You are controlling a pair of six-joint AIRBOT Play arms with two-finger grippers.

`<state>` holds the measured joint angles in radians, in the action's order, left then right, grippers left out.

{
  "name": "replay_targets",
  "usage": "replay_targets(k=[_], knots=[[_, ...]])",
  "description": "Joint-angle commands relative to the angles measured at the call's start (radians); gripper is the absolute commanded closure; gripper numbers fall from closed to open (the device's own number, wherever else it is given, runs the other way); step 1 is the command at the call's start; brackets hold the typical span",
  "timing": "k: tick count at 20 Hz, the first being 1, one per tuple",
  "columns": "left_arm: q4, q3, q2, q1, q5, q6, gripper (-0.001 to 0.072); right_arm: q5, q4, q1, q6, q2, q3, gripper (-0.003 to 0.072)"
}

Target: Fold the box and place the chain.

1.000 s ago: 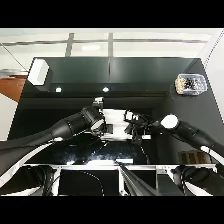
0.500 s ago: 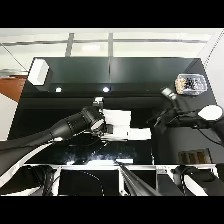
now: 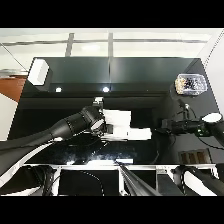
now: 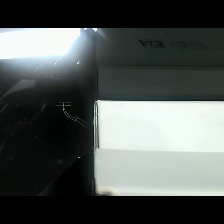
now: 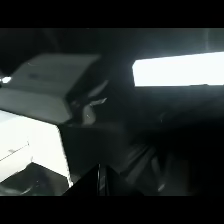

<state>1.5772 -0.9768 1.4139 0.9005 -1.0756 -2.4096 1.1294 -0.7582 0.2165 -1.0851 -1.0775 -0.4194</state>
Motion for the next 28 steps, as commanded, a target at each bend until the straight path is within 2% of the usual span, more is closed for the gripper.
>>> replay_targets(k=[1, 5, 7, 8, 9, 10, 11, 12, 15, 19, 20, 24, 27, 28], knots=[[0.0, 0.0, -0.001, 0.0, 0.001, 0.0, 0.0684, 0.012, 0.076, -0.054, -0.003, -0.099, 0.024, 0.0644], [0.0, 0.0, -0.001, 0.0, 0.001, 0.0, 0.0684, -0.047, 0.287, -0.212, 0.084, -0.19, 0.023, 0.0643], [0.0, 0.0, -0.001, 0.0, 0.001, 0.0, 0.0684, -0.077, 0.321, -0.29, 0.092, -0.206, 0.008, 0.0642], [0.0, 0.0, -0.001, 0.0, 0.001, 0.0, 0.0684, -0.069, 0.32, -0.315, 0.096, -0.206, -0.01, 0.0605], [0.0, 0.0, -0.001, 0.0, 0.001, 0.0, 0.0684, -0.051, 0.321, -0.325, 0.105, -0.205, -0.029, 0.0502], [0.0, 0.0, -0.001, 0.0, 0.001, 0.0, 0.0684, -0.03, 0.32, -0.325, 0.116, -0.205, -0.05, 0.0337], [0.0, 0.0, -0.001, 0.0, 0.001, 0.0, 0.0684, -0.01, 0.319, -0.324, 0.117, -0.205, -0.066, 0.0141], [0.0, 0.0, -0.001, 0.0, 0.001, 0.0, 0.0684, 0.021, 0.316, -0.325, 0.127, -0.205, -0.078, 0.0052], [0.0, 0.0, -0.001, 0.0, 0.001, 0.0, 0.0684, 0.074, 0.313, -0.33, 0.14, -0.205, -0.088, 0.0053], [0.0, 0.0, -0.001, 0.0, 0.001, 0.0, 0.0684, 0.037, 0.313, -0.409, 0.129, -0.205, -0.099, 0.0059], [0.0, 0.0, -0.001, 0.0, 0.001, 0.0, 0.0684, 0.01, 0.312, -0.433, 0.104, -0.205, -0.109, 0.0161], [0.0, 0.0, -0.001, 0.0, -0.003, 0.0, 0.0684, -0.039, 0.311, -0.489, 0.049, -0.204, -0.175, 0.0161], [0.0, 0.0, -0.001, 0.0, -0.003, 0.0, 0.0684, -0.072, 0.2, -0.525, -0.056, -0.204, -0.214, 0.0164], [0.0, 0.0, -0.001, 0.001, -0.003, 0.0, 0.0684, -0.081, 0.16, -0.547, -0.09, -0.204, -0.224, 0.0232]])
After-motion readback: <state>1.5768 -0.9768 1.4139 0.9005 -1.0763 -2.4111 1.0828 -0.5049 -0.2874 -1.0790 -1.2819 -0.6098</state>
